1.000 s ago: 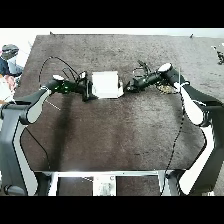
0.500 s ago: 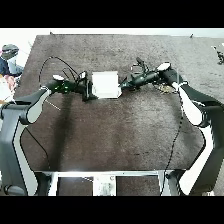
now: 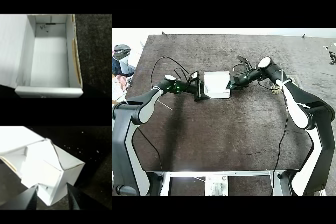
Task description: Fold the box and place the chain.
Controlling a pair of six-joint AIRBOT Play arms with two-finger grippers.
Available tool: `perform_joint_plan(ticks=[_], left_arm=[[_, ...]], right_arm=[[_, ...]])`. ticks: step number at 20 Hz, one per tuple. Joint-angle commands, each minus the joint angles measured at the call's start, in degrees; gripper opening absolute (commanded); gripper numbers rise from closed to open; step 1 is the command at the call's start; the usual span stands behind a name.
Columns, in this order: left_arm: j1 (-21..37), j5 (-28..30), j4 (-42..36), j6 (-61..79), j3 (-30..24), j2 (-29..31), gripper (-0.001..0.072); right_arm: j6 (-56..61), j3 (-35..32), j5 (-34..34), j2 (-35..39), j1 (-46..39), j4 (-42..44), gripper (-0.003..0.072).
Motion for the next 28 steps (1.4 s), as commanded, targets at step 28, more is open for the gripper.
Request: perform_joint_plan(ticks=[28], left_arm=[[0.0, 0.0, 0.0, 0.0, 0.0, 0.0, 0.0276]], right_arm=[[35.5, 10.8, 0.3, -3.6, 13.9, -42.4, 0.0316]])
